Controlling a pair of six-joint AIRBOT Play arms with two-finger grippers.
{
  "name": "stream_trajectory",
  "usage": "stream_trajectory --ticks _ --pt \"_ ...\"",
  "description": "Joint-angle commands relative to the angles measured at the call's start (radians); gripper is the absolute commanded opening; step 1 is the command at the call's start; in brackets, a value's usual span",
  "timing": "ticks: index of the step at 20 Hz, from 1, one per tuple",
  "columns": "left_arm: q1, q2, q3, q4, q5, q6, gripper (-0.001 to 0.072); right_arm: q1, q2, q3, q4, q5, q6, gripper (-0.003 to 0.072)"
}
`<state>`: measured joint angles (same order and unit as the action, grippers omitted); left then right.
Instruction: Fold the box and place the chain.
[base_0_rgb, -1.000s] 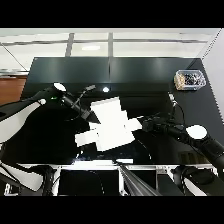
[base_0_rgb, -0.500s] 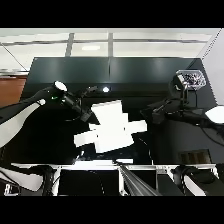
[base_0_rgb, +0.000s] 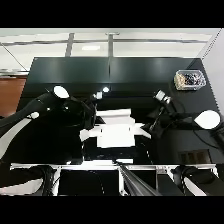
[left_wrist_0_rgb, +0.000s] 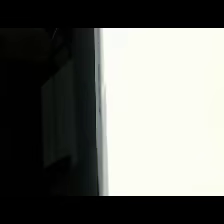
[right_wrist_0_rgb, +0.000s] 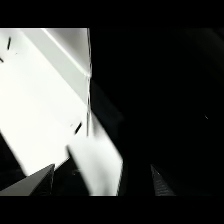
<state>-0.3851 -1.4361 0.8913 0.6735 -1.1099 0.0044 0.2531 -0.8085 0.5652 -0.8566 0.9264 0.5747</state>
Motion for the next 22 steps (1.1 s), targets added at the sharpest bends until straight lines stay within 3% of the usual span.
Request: stream_trajectory --ticks 1,8,19,22 --pt "-0.064 0.000 -0.011 0.117 0.118 0.134 0.0026 0.102 -0.001 -0.064 -0.016 -0.109 -0.150 0.0690" --pt "-0.073 -0.039 -0.011 0.116 0.156 0.048 0.0026 0.243 -0.020 -0.135 -0.017 -0.171 -0.207 0.0690" --pt "-0.067 -0.051 -0.011 0.113 0.126 0.047 0.0026 0.272 -0.130 -0.151 -0.012 -0.185 -0.273 0.0690" --pt "-0.067 -0.051 -0.011 0.113 0.126 0.047 0.0027 0.287 -0.134 -0.151 -0.072 -0.183 -0.282 0.0690"
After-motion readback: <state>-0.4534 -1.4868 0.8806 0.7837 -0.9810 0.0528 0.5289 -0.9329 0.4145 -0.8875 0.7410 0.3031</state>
